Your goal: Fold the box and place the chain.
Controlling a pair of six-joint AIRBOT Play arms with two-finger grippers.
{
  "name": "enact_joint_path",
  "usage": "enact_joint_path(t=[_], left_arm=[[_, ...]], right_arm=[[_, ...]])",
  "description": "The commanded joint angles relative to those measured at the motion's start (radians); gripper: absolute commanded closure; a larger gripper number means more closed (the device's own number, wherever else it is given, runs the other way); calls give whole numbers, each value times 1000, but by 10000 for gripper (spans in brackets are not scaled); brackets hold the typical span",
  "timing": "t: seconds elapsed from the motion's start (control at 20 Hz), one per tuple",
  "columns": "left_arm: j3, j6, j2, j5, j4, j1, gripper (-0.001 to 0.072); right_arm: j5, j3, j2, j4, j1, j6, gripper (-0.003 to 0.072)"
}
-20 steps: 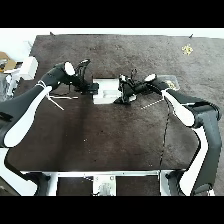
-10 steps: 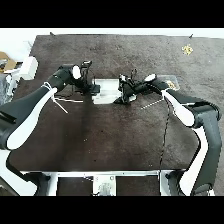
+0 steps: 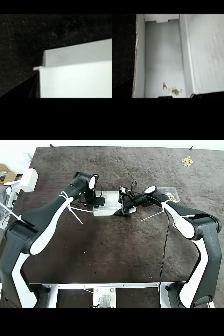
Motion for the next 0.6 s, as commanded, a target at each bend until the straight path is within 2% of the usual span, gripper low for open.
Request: enact_joint_path(t=[0.0,0.55], left_arm=[[37,-76,-39,-51,49,-11,407],[35,-156,-71,11,24,-11,440]], right_arm=[[0,0,0,0,1,0,249],[0,0,0,0,1,0,249]])
